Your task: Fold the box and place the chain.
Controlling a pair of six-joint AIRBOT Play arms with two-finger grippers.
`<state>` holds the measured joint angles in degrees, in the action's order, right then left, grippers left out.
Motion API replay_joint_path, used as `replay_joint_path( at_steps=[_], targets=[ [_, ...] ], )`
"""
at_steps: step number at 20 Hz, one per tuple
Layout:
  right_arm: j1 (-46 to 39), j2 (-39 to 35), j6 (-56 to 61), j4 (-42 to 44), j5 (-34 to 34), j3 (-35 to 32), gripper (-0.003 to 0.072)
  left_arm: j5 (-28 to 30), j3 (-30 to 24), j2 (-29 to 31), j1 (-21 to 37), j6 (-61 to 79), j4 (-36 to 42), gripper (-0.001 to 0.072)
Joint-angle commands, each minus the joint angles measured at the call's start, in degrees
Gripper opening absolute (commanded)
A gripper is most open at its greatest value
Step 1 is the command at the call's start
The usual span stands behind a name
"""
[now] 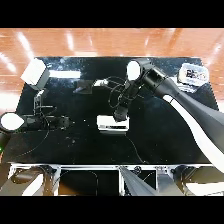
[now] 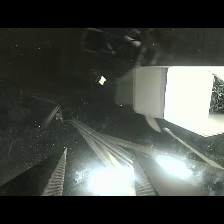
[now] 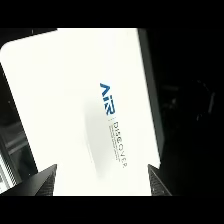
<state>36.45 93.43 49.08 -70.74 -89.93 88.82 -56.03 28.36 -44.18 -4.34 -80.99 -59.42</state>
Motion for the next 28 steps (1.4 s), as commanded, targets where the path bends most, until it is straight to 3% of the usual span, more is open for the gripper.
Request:
replay_joint_path(
  at_steps=[1, 28],
  targets=[
    [0.6, 0.0, -1.7, 0.1, 1.5, -1.7, 0.072, 0.2, 0.0, 0.0, 0.0, 0.0, 0.1, 0.0508],
    [2.0, 2.1, -3.3, -1.3, 3.8, -1.7, 0.072, 0.3, 0.0, 0.0, 0.0, 0.0, 0.2, 0.0508]
  ],
)
